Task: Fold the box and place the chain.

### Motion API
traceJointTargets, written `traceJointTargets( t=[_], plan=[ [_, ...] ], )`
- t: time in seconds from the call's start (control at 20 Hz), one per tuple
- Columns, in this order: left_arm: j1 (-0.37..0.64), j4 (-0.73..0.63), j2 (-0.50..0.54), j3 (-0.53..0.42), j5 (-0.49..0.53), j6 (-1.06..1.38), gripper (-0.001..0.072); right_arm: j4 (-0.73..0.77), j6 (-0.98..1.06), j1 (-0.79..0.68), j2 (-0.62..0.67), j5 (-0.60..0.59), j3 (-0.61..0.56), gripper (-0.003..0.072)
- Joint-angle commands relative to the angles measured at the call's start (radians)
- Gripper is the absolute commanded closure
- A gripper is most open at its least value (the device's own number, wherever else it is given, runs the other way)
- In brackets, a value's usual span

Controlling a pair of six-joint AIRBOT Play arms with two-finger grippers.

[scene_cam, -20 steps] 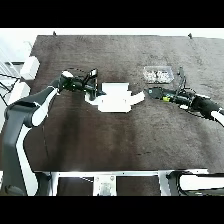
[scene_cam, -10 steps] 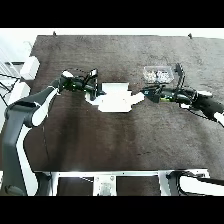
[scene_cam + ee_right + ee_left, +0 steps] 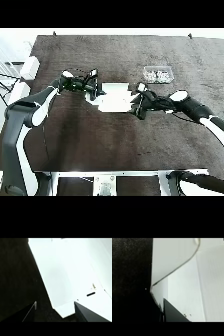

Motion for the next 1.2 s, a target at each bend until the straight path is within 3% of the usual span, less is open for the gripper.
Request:
traceJointTargets(
  t=[0.0, 0.25, 0.65, 1.15],
  plan=[
    [0.000, 0.000, -0.001, 0.000, 0.000, 0.000, 0.0688, -0.094, -0.002, 0.057, -0.041, -0.084, -0.002, 0.0134],
    [0.000, 0.000, -0.001, 0.000, 0.000, 0.000, 0.0688, -0.093, -0.002, 0.082, -0.093, -0.105, -0.002, 0.0134],
    [0.000, 0.000, -0.001, 0.000, -0.001, 0.000, 0.0688, -0.037, -0.002, 0.106, -0.126, -0.327, 0.002, 0.0134],
    [0.000, -0.001, -0.001, 0.000, -0.001, -0.001, 0.0688, -0.013, -0.049, 0.105, -0.101, -0.334, 0.068, 0.0134]
  ],
)
